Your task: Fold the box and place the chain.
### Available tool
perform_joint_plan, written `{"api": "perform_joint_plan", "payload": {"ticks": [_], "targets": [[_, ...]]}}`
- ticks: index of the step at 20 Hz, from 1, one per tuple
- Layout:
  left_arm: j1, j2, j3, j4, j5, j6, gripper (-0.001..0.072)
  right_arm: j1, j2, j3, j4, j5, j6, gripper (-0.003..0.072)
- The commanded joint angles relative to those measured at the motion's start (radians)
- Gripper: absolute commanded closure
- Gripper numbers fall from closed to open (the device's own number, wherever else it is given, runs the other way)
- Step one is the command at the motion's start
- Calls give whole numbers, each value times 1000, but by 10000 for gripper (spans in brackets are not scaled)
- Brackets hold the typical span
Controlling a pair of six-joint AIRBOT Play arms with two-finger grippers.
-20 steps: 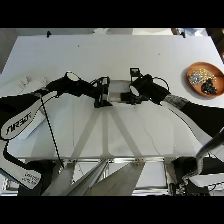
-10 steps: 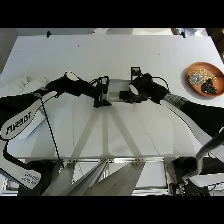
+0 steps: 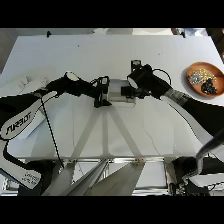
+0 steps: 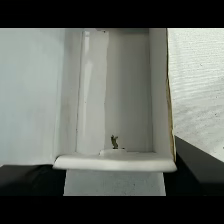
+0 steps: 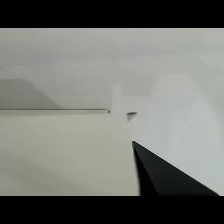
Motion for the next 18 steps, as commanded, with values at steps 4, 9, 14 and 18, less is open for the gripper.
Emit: {"api": "perform_joint_plan", "payload": {"ticks": [4,9,14,18], "targets": [[0,0,0,0,-2,0,209,0,-24,7,-11,40,3,327],[0,0,0,0,-2,0,209,6,-50,7,58,-16,2,377],[0,0,0,0,-2,0,209,6,-71,7,72,-25,6,425],[0,0,0,0,-2,0,209,6,-74,7,84,-47,44,586]]}}
